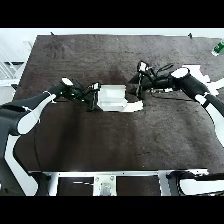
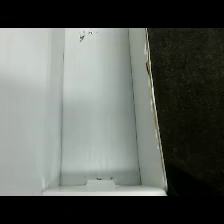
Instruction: Fold the box and place the chain.
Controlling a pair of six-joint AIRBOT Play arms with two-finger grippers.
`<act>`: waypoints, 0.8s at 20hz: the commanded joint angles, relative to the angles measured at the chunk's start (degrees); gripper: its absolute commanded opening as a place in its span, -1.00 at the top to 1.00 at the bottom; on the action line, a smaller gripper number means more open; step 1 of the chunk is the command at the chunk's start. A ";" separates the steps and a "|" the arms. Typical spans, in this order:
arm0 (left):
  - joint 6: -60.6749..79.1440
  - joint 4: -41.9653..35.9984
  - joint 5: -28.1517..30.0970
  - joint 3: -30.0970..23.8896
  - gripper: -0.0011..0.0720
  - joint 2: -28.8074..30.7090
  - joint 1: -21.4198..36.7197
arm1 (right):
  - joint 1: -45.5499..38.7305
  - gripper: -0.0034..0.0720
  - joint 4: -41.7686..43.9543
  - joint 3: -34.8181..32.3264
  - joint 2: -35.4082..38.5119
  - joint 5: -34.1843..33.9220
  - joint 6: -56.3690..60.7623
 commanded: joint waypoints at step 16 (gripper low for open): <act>-0.02 -0.11 0.11 0.07 -0.51 0.00 0.04 | 4.33 -0.84 -9.92 -4.33 -5.73 -2.58 -2.71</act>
